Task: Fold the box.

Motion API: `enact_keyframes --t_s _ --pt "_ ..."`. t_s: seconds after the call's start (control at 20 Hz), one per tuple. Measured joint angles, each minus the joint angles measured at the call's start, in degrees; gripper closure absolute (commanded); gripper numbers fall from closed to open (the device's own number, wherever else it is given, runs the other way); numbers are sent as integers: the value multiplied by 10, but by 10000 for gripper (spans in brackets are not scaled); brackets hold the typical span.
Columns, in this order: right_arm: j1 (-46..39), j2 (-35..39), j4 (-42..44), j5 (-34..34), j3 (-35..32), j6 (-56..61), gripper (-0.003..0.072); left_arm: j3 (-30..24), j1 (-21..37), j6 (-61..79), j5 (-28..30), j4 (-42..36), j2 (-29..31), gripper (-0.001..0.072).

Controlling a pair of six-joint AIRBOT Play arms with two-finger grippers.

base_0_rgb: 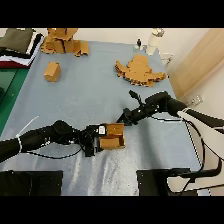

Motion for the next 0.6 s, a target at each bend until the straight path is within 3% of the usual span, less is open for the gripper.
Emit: enact_keyframes --t_s 0.15,0.3,0.6 --pt "30 -4 40 -32 -8 -75 688 0 0 0 0 0 0 206" --pt "60 37 48 -31 -48 -118 688 0 0 0 0 0 0 206" --pt "109 200 -10 108 -173 -158 687 0 0 0 0 0 0 206"
